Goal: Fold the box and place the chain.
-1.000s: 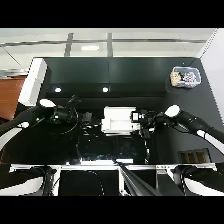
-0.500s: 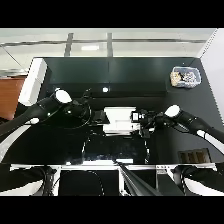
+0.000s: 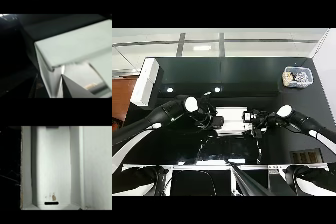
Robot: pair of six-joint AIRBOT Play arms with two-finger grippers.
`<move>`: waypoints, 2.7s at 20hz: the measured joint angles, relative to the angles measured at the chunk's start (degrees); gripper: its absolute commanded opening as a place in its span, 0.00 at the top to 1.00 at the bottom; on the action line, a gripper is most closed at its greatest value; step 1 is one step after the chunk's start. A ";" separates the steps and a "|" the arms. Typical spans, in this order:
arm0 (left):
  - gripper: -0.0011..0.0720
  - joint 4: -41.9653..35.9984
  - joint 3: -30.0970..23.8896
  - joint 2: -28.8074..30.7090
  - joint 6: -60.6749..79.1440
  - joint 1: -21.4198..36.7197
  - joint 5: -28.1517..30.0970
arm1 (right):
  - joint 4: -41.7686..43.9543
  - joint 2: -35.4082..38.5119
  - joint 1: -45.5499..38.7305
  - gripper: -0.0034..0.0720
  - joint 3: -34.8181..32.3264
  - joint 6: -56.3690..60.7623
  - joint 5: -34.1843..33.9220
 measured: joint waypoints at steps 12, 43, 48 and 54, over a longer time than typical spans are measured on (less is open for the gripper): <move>0.51 17.70 11.63 -7.52 -19.23 -6.69 -8.04 | -0.02 0.00 0.00 0.87 0.00 0.00 0.00; 0.62 23.06 14.05 -9.99 -30.23 -9.92 -9.57 | 0.00 -0.02 0.00 0.87 0.00 0.02 0.00; 0.88 23.19 14.05 -10.25 -30.27 -10.19 -9.11 | 0.00 -0.02 0.00 0.87 0.00 0.02 0.00; 0.95 23.30 14.05 -10.27 -30.34 -10.36 -9.16 | 0.02 0.00 0.00 0.87 0.00 0.04 0.09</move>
